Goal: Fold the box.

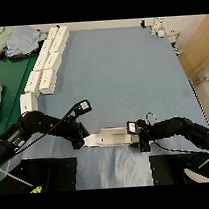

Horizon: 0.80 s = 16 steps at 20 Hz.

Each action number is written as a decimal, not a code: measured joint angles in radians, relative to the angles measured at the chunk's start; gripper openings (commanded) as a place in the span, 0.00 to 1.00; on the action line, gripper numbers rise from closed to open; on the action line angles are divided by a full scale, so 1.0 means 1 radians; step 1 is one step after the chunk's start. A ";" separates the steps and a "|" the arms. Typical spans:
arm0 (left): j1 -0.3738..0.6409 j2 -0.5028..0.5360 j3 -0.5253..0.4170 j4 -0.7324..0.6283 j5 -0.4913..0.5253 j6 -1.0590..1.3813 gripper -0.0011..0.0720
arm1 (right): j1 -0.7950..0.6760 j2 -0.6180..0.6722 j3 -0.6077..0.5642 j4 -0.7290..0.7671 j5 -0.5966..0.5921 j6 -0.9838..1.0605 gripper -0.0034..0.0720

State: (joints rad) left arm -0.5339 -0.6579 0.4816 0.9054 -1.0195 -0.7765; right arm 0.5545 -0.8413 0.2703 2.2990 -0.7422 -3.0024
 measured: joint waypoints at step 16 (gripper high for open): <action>-0.072 -0.447 0.127 -0.461 0.325 -0.389 0.03 | 0.000 0.000 0.000 0.000 0.000 0.000 0.75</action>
State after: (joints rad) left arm -0.6056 -1.1046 0.6090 0.4442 -0.6945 -1.1652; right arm 0.5545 -0.8413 0.2703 2.2993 -0.7422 -3.0020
